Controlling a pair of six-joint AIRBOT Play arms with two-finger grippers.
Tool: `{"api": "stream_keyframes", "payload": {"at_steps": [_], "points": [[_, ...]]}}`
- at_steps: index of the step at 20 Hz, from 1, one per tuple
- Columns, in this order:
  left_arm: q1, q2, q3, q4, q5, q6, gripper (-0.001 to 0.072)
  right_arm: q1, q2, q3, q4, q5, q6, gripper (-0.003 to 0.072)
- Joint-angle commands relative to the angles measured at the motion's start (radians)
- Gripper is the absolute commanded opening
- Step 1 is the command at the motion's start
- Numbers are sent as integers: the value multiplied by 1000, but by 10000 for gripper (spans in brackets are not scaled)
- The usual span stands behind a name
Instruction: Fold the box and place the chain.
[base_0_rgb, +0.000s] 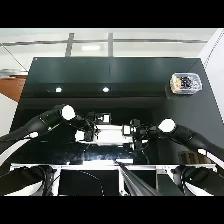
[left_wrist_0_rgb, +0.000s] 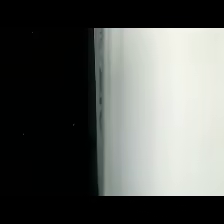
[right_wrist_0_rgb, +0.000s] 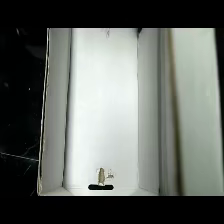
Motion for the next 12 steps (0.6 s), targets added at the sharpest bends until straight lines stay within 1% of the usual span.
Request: {"api": "stream_keyframes", "payload": {"at_steps": [1, 12], "points": [[0, 0, 1, -1, 3, -1, 31, -26, -31, -1, 16, -11, -49, 701], [0, 0, 1, -1, 4, 0, 31, -32, -45, -1, 20, -25, -48, 701]]}}
